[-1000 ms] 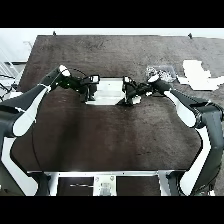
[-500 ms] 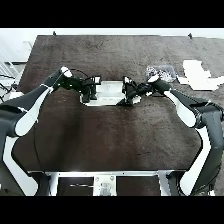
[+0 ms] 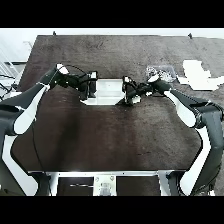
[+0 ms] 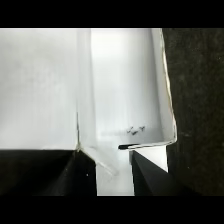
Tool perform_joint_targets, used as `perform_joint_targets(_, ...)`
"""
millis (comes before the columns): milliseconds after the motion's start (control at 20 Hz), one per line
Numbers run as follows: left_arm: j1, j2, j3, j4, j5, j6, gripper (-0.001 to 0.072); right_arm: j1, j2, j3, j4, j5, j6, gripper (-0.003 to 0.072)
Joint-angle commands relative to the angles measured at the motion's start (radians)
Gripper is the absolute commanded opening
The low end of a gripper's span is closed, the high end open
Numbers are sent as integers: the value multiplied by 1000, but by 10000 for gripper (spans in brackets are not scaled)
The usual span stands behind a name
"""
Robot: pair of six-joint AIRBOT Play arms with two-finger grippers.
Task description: Fold the box and place the chain.
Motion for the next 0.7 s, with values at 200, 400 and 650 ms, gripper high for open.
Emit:
perform_joint_targets(200,7,-3,14,60,-92,-16,418,0,0,0,-1,3,-1,579)
perform_joint_targets(400,7,-4,14,110,-92,-53,418,0,0,0,-1,3,-2,579)
perform_joint_targets(650,0,-6,14,47,-84,-48,418,0,0,0,-1,4,-2,579)
